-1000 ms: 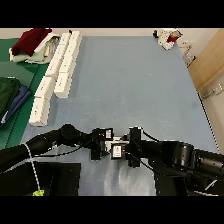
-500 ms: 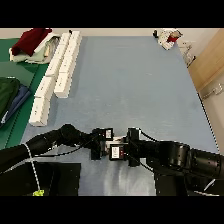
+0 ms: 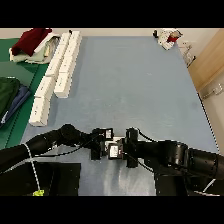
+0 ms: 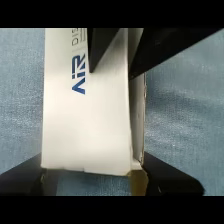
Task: Fold the box.
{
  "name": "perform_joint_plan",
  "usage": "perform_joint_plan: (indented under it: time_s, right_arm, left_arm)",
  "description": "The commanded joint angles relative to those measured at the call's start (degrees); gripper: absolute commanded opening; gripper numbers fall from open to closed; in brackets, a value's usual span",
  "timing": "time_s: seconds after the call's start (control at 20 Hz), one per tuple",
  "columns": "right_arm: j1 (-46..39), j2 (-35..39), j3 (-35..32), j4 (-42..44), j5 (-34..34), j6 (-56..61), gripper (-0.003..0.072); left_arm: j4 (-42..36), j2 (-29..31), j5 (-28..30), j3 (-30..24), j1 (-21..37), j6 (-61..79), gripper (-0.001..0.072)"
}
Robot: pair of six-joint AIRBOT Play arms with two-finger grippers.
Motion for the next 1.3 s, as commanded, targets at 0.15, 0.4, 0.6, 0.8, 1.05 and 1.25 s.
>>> perform_joint_plan:
  time_s: [0.15,0.4,0.6,0.8,1.05,1.25]
  right_arm:
    - [0.1,0.0,0.0,2.7,-1.6,0.0,0.0231]
    - [0.1,1.7,0.0,2.7,-1.6,0.0,0.0283]
    - [0.1,4.7,0.0,2.8,-1.7,0.0,0.043]
    - [-0.2,8.9,-0.2,4.9,-0.7,8.2,0.0348]
    - [-4.2,16.0,-9.6,5.0,18.6,26.1,0.0122]
    - [-4.4,17.0,-19.0,5.0,30.3,34.1,0.0084]
  left_arm:
    - [0.0,0.0,0.0,0.0,0.0,0.0,0.0462]
    - [0.0,0.0,0.0,0.1,0.0,0.0,0.0462]
    - [0.0,0.0,0.0,0.0,0.0,0.0,0.0462]
    - [0.0,0.0,0.0,0.0,0.0,0.0,0.0462]
    - [0.0,0.0,0.0,0.0,0.0,0.0,0.0462]
    - [0.0,0.0,0.0,0.0,0.0,0.0,0.0462]
